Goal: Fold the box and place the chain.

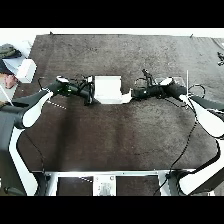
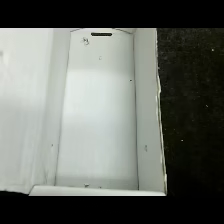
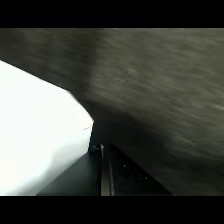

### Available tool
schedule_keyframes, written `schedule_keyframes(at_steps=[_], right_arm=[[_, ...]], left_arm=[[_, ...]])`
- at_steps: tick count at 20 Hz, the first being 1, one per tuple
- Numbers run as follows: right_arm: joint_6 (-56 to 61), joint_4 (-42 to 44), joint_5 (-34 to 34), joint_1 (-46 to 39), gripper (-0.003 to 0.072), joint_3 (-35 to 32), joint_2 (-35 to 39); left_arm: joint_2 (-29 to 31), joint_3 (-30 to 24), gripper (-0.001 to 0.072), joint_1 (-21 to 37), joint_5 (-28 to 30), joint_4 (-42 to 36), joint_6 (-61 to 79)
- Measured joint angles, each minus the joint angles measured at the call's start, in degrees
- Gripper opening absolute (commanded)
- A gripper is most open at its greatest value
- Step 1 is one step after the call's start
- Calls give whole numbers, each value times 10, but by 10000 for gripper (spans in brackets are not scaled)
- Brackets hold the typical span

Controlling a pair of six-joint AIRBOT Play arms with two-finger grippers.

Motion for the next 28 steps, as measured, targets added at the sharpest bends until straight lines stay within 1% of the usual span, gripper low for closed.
schedule_keyframes(at_steps=[3, 4, 5, 7, 8, 9, 14, 22, 25, 28], right_arm=[[-17, 37, 10, 1, 118, 1, 10], [-20, 45, 12, 2, 187, 1, 16], [-23, 48, 13, 2, 223, 1, 20], [-26, 57, 14, 3, 224, 2, 27], [-26, 58, 14, 5, 300, 2, 27], [-27, 59, 13, 8, 329, 2, 28], [-27, 57, 11, 26, 328, 15, 28], [8, 24, 24, 47, 329, 27, 28], [33, -10, 19, 58, 329, 35, 28], [77, -76, 17, 69, 329, 60, 28]], left_arm=[[0, 0, 404, 0, 0, 0, 0], [0, 0, 404, 0, 0, 0, 0], [0, 0, 404, 0, 0, 0, 0], [0, 0, 404, 0, 0, 0, 0], [0, 0, 404, 0, 0, 0, 0], [0, 0, 404, 0, 0, 0, 0], [0, 0, 404, 0, 0, 0, 0], [0, 0, 404, 0, 0, 0, 0], [0, 0, 404, 0, 0, 0, 0], [0, 0, 404, 0, 0, 0, 0]])
